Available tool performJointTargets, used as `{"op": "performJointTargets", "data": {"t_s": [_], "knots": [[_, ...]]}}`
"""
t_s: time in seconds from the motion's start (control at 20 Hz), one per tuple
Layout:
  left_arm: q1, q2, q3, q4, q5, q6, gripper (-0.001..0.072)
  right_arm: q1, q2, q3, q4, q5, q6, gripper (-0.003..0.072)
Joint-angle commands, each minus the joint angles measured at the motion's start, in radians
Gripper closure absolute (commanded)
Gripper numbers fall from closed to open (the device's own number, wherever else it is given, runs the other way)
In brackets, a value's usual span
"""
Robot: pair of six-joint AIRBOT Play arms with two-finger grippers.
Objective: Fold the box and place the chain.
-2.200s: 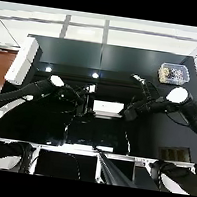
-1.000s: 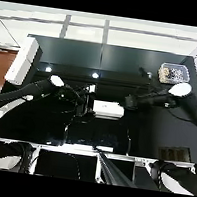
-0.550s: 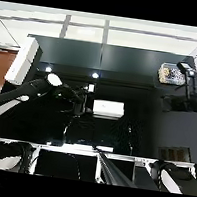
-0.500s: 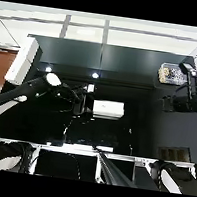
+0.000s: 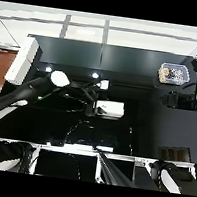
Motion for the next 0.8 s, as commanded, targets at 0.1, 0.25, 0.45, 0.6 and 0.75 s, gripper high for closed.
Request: {"op": "performJointTargets", "data": {"t_s": [0.1, 0.25, 0.45, 0.6, 0.75], "knots": [[-0.050, -0.141, 0.104, 0.004, 0.049, -0.127, -0.0003, -0.001, 0.001, -0.002, 0.014, -0.022, 0.006, 0.0668], [-0.052, -0.154, 0.104, 0.004, 0.041, -0.134, -0.0004, -0.001, 0.001, -0.003, 0.013, -0.022, 0.005, 0.0669], [-0.056, -0.155, 0.104, 0.068, 0.064, -0.166, -0.0003, -0.001, 0.001, -0.017, 0.014, -0.024, 0.003, 0.0669], [-0.056, -0.155, 0.104, 0.139, 0.067, -0.238, -0.0003, -0.001, 0.001, -0.037, 0.014, -0.027, 0.002, 0.0669], [-0.064, -0.156, 0.112, 0.139, 0.043, -0.238, -0.0003, -0.001, 0.001, -0.051, 0.016, -0.031, 0.002, 0.0669]]}}
